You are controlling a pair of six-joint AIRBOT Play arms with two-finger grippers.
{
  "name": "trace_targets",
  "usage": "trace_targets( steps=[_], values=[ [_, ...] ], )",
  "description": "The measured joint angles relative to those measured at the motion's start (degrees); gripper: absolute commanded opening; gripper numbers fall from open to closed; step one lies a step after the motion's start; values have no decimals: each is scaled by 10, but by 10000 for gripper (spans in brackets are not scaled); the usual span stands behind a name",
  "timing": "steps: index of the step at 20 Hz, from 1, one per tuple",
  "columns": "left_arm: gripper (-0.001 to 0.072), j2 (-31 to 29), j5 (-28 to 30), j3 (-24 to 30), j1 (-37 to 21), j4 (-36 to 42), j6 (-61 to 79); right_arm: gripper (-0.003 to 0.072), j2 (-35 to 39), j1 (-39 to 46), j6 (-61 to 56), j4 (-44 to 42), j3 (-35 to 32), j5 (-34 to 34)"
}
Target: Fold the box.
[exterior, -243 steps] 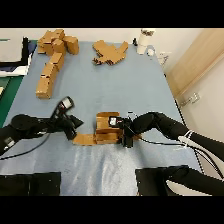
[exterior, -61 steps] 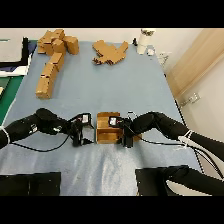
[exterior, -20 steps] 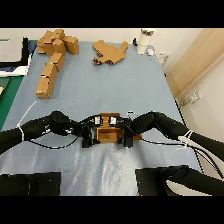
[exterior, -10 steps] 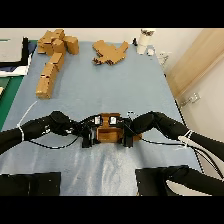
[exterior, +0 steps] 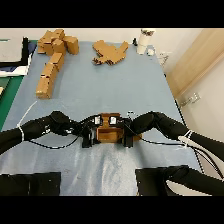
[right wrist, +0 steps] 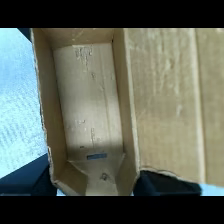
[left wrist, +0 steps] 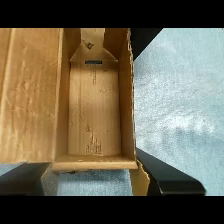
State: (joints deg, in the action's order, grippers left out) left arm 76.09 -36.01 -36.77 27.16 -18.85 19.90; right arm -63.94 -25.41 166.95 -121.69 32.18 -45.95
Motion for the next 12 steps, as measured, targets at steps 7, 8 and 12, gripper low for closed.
trace_targets(
  steps=[7,8,12],
  values=[
    [552,0,2,0,0,0,0,720,24,2,-37,47,10,-23],
    [552,0,2,0,0,0,0,720,33,2,-58,73,10,-30],
    [553,0,1,0,0,0,0,720,76,4,-133,150,13,-63]
  ],
)
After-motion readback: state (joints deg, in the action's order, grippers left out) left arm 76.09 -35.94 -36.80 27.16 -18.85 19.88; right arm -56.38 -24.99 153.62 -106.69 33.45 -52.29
